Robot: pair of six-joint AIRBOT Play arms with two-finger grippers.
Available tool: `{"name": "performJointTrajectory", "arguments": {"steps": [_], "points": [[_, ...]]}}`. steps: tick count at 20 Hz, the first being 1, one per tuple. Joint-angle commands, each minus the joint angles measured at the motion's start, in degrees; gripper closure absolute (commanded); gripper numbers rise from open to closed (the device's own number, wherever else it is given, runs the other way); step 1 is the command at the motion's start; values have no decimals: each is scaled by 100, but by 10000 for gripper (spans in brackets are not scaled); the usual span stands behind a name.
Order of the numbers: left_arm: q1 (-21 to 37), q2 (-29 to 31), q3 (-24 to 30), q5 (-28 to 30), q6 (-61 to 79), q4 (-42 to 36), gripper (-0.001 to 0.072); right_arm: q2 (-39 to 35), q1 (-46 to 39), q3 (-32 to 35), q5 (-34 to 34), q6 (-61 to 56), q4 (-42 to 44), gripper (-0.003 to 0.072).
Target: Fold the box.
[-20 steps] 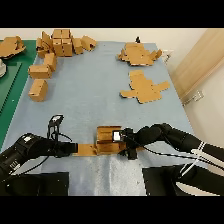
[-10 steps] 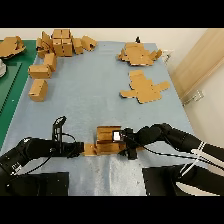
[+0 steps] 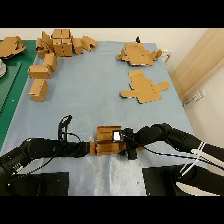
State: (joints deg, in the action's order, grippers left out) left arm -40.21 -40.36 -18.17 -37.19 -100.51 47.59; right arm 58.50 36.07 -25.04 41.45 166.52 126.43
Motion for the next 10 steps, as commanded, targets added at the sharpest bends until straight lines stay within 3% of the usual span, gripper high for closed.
{"name": "performJointTrajectory", "arguments": {"steps": [1,4,10], "points": [[-361,-4,-402,-227,-1558,1488,703,4,4,-2,0,-2,4,174],[-1069,-304,-839,-317,-2927,2514,703,4,4,-2,2,-2,2,174],[-2002,-1211,-1117,380,-3672,2549,703,4,4,-2,0,-2,2,175]]}}
